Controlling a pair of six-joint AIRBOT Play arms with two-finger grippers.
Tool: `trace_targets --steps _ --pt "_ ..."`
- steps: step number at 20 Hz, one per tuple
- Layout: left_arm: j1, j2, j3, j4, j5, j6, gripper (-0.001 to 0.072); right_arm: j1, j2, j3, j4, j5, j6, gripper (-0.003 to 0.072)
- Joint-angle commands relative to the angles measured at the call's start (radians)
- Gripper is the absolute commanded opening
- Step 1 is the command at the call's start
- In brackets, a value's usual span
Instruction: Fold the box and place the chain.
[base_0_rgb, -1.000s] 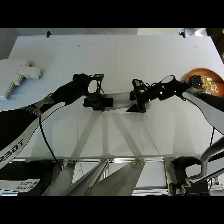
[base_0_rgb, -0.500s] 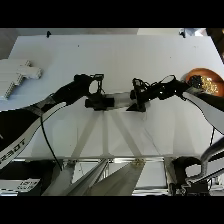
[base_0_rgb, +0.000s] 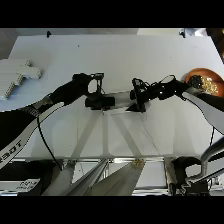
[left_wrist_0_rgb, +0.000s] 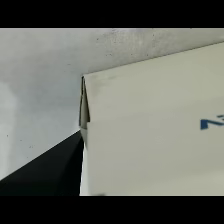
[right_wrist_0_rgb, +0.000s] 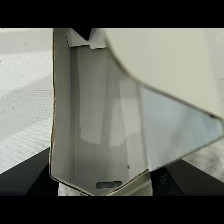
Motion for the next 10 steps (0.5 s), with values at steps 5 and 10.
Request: trace_targets --steps 5,10 --pt "0.046 0.021 0.0 -0.039 -0.03 0.022 0.042 0.0 0.0 0.001 -0.002 0.002 0.0 0.05" --pt "0.074 0.01 0.0 -0.052 -0.05 0.019 0.0302 0.0 0.0 0.001 -0.002 0.002 0.0 0.05"
